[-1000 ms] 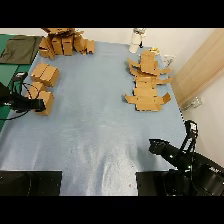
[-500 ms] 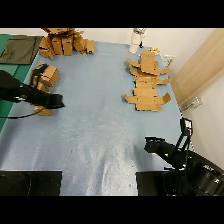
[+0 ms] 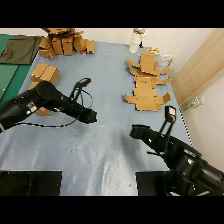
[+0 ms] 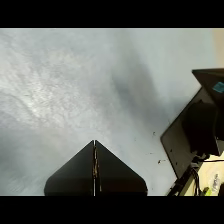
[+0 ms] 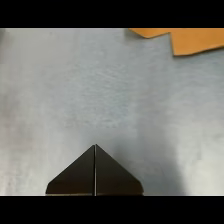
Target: Fold the box.
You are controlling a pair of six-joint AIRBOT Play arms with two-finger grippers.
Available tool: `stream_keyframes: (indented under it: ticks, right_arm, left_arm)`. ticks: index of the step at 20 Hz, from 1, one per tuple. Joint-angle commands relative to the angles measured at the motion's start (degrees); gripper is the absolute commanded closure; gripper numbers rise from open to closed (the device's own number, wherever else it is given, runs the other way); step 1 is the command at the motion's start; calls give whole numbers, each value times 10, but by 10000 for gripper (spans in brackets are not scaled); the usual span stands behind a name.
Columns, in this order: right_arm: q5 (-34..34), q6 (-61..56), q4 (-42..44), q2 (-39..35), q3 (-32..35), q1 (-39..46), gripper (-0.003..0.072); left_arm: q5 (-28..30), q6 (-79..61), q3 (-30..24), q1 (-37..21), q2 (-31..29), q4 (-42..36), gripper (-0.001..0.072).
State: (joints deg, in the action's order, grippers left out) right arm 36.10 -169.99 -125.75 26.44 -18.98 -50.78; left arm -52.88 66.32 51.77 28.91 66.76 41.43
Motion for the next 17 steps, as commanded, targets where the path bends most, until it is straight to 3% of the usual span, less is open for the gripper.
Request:
stream_keyframes:
  ticks: [1, 7, 17]
  right_arm:
    - [-170, 75, 47, 128, -41, 79, 683]
    - [-211, 136, 61, 282, -131, 94, 682]
    - [-209, 136, 61, 287, -137, 94, 683]
  left_arm:
    - [34, 8, 1, 25, 26, -12, 700]
    - [42, 8, 1, 24, 26, -12, 699]
    - [43, 7, 1, 25, 26, -12, 699]
